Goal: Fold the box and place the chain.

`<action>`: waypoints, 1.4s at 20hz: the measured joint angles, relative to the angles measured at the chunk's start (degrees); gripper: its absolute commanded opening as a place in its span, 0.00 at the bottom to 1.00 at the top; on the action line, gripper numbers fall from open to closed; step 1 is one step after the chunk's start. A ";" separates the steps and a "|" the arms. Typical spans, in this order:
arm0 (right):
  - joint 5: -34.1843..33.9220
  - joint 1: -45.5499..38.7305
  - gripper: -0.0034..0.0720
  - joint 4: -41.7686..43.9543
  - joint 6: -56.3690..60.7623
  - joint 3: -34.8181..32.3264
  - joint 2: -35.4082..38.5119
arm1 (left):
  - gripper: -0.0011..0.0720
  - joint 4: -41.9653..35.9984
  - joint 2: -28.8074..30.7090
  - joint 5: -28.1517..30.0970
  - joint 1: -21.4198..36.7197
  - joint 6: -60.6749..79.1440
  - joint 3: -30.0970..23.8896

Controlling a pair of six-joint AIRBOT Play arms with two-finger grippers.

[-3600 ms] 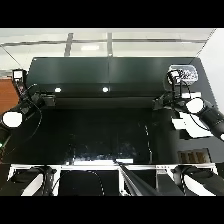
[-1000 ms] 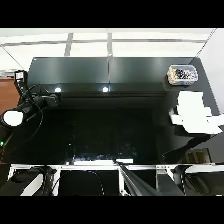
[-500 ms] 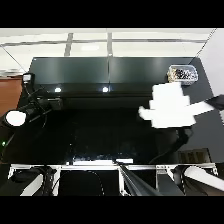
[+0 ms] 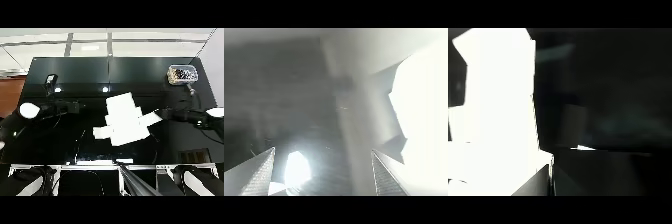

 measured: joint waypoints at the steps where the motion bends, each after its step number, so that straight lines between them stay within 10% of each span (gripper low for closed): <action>1: -2.08 2.84 0.06 0.44 -0.02 -0.61 0.17 | 0.97 -1.99 -2.82 -3.74 0.74 0.35 2.29; 8: -9.86 13.25 0.06 1.55 -0.07 -2.16 0.52 | 0.97 -12.70 -24.33 -27.69 2.19 3.45 14.82; 18: -11.06 14.64 0.06 1.62 -0.07 -2.27 0.55 | 0.95 -18.51 -37.18 -41.90 -4.83 12.52 20.44; 22: -10.86 14.69 0.06 1.64 -0.04 -2.27 0.55 | 0.37 -15.98 -41.05 -47.01 -6.95 16.33 24.81; 28: -10.82 14.69 0.06 1.53 -0.07 -2.27 0.55 | 0.43 -13.14 -45.38 -49.37 -7.87 16.92 30.12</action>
